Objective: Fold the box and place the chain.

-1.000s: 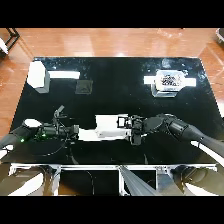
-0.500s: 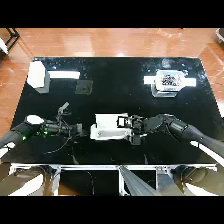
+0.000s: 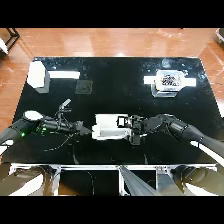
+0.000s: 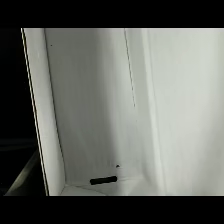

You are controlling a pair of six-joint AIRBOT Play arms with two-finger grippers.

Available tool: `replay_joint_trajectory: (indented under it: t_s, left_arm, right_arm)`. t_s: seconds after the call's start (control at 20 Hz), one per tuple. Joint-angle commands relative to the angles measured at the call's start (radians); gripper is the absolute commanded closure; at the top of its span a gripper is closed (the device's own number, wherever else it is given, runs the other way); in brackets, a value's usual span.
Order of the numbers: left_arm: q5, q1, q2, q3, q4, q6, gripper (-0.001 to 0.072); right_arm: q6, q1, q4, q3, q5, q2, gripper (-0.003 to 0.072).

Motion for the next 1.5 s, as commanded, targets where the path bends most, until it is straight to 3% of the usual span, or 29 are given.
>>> replay_joint_trajectory:
  t_s: [0.0, 0.3, 0.7, 0.9, 1.45]
  left_arm:
    - [0.005, -0.033, 0.005, 0.003, -0.004, -0.047, 0.0111]
    - [0.248, -0.201, 0.117, 0.004, 0.078, -0.214, 0.0096]
    - [0.436, -0.454, 0.143, 0.047, 0.26, -0.526, 0.0076]
    - [0.406, -0.507, 0.143, 0.101, 0.444, -0.756, 0.0081]
    - [0.359, -0.534, 0.128, 0.138, 0.506, -0.877, 0.0104]
  right_arm:
    - [0.001, 0.0, 0.0, 0.0, 0.0, 0.0, 0.0579]
    - [0.001, 0.0, 0.0, 0.0, 0.0, 0.0, 0.058]
    - [0.001, 0.0, 0.0, 0.0, 0.0, 0.0, 0.0579]
    - [0.001, 0.0, 0.0, 0.0, 0.0, 0.0, 0.058]
    - [0.001, 0.0, 0.0, 0.0, 0.0, 0.0, 0.0579]
